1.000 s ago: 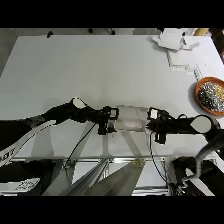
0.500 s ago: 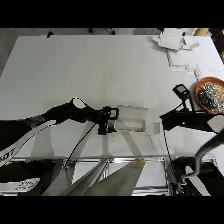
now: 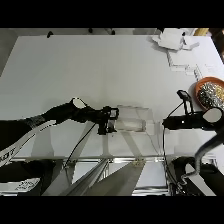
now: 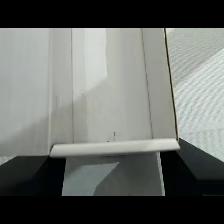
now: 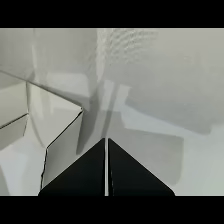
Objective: Fold the box and place the chain.
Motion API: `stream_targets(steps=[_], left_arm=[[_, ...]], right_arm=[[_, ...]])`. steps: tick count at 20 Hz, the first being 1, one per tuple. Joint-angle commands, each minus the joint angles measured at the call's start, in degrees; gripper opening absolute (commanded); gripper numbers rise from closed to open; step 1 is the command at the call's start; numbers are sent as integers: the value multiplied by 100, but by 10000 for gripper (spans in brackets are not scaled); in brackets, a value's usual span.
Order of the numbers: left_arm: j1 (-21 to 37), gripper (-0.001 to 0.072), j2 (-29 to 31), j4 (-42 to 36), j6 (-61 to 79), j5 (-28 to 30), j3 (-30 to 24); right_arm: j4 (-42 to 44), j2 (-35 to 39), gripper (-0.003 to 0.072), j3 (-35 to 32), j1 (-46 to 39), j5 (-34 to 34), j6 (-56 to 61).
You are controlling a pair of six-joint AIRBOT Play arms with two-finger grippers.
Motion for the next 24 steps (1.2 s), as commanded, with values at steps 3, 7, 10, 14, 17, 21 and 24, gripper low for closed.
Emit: stream_targets(steps=[3, 7, 10, 14, 17, 21, 24], left_arm=[[7, 254, 2, 2, 2, 0, 2], [7, 254, 2, 2, 0, 0, 2], [7, 254, 2, 2, 0, 0, 2], [7, 254, 2, 2, 0, 2, 2], [4, 254, 2, 2, 0, 2, 0], [4, 254, 2, 4, 2, 2, 0], [7, 254, 2, 2, 0, -39, 2]], right_arm=[[402, -590, 23, -48, 562, -262, 22], [730, -684, 23, -48, 813, -208, 13], [758, -442, 26, -48, 811, -24, -26], [774, -85, 65, -48, 811, 26, -22], [732, 52, 64, -46, 809, 63, -20], [-234, 275, 38, -44, 804, 101, 601], [-527, 203, 23, -46, 804, 13, 776]])
